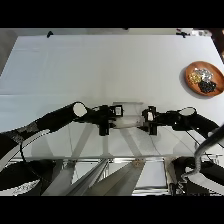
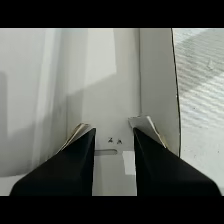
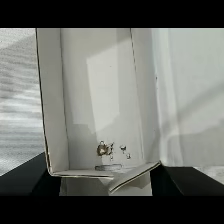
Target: Fold the box and place the chain.
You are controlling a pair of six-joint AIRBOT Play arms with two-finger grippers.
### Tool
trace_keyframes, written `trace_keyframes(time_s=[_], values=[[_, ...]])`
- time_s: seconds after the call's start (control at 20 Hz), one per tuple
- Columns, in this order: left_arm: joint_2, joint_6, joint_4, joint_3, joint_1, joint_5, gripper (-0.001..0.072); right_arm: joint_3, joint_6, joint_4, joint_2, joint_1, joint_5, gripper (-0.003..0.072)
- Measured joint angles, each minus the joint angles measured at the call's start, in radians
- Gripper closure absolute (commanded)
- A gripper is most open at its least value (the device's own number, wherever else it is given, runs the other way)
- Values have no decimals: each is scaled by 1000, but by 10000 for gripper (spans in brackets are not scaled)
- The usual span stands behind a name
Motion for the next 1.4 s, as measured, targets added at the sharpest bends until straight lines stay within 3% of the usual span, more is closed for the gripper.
trace_keyframes(time_s=[0.1,0.15,0.45,0.5,0.6,0.7,0.8,0.85,1.0,1.05,1.2,1.3,1.35,1.4], values=[[-10,1,-6,0,-5,5,212,0,-1,0,0,0,0,221],[-13,3,-8,1,-6,11,148,0,-2,-1,0,0,1,221],[-20,3,-14,1,-9,9,148,0,-2,-1,0,0,2,221],[-21,3,-15,1,-9,8,161,0,-2,-1,0,0,2,221],[-21,-1,-27,1,-9,0,490,0,0,-1,0,0,2,221],[-23,0,-50,0,-10,-5,561,0,0,0,0,0,1,221],[-22,0,-71,0,-10,2,554,0,0,0,0,0,0,221],[-22,1,-76,0,-10,7,542,0,1,1,0,0,0,221],[-22,5,-86,0,-10,33,181,0,2,2,0,0,-1,221],[-22,6,-88,0,-10,39,151,0,2,2,0,0,-1,221],[-22,6,-93,0,-10,42,164,0,1,1,0,0,-1,221],[-18,2,-108,0,-10,43,461,0,2,2,0,0,0,221],[-12,0,-122,0,-10,42,667,0,2,2,0,0,-1,221],[0,0,-130,0,-10,42,703,0,1,2,0,0,-1,221]])
